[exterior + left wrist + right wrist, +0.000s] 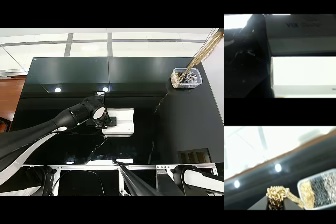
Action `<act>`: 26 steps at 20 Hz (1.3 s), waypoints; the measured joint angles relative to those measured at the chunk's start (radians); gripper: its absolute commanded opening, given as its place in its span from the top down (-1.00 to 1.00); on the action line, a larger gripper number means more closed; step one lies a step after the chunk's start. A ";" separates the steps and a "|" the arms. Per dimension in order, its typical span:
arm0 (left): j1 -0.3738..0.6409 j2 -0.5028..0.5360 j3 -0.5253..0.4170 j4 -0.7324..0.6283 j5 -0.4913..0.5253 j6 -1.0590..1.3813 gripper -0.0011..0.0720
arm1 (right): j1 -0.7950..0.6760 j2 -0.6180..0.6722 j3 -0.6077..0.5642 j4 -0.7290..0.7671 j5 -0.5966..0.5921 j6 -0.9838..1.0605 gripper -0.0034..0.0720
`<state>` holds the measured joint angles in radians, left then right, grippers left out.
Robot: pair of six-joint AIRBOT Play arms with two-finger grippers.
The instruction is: Fold the box and place the chain.
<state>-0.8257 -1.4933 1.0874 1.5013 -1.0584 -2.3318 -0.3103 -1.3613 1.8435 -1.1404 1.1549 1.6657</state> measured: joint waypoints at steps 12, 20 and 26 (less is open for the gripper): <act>0.000 0.000 0.000 0.000 0.000 0.002 0.89 | 0.000 0.109 0.191 0.233 0.080 -0.090 0.88; 0.000 0.000 0.000 0.000 0.000 0.000 0.89 | 0.078 0.259 0.132 0.296 0.156 -0.134 0.88; 0.000 0.000 0.000 0.000 -0.001 0.000 0.89 | 0.268 0.328 0.028 0.307 0.285 -0.166 0.88</act>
